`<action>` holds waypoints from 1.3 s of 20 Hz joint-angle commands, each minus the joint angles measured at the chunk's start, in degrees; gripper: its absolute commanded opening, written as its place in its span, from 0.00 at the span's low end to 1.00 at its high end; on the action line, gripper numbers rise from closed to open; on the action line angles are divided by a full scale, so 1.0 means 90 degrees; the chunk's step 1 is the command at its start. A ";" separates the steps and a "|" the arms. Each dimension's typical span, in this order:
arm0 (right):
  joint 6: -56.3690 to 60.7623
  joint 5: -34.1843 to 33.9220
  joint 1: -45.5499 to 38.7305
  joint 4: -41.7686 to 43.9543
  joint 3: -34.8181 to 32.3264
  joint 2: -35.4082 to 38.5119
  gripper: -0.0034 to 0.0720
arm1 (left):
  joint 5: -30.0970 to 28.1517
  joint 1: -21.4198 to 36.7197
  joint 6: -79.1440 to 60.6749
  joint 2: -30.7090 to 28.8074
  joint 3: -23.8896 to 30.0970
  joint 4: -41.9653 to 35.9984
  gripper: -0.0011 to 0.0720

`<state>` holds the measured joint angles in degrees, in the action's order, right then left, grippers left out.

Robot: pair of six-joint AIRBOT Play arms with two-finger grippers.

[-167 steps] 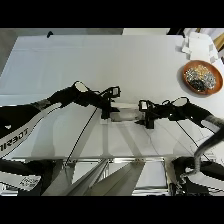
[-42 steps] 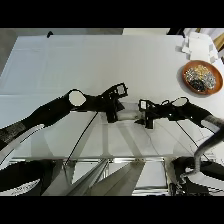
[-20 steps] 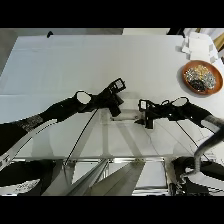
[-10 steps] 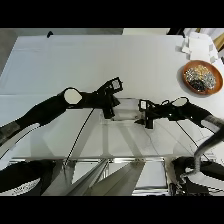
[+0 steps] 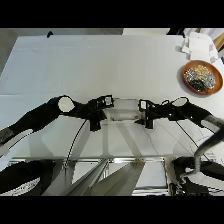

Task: Fold the box and place the chain.

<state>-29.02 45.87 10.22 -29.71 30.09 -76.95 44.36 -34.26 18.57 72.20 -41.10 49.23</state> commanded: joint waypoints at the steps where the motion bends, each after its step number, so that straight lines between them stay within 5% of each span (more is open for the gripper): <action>1: 0.0002 0.0000 0.0002 0.0002 0.0002 0.0002 0.56 | 0.0002 0.0160 -0.0090 0.0219 0.0100 0.0114 0.04; 5: 0.0002 0.0000 0.0002 0.0002 0.0002 0.0002 0.56 | -0.0078 0.0206 -0.0090 0.0296 0.0097 0.0255 0.24; 9: 0.0002 0.0000 0.0002 0.0002 0.0002 0.0002 0.56 | -0.0415 0.0204 -0.0248 0.0289 0.0095 0.0379 0.33; 12: 0.0002 0.0000 0.0002 0.0002 0.0002 0.0002 0.56 | -0.0427 0.0187 -0.1683 0.0289 0.0095 0.0396 0.72; 19: 0.0002 0.0000 0.0002 0.0000 0.0002 0.0002 0.56 | -0.1226 0.0068 -0.2497 0.0291 0.0095 -0.0180 0.71; 26: 0.0002 0.0000 0.0002 0.0000 0.0002 0.0002 0.56 | -0.1180 0.0070 -0.2492 0.0355 0.0095 -0.0282 0.70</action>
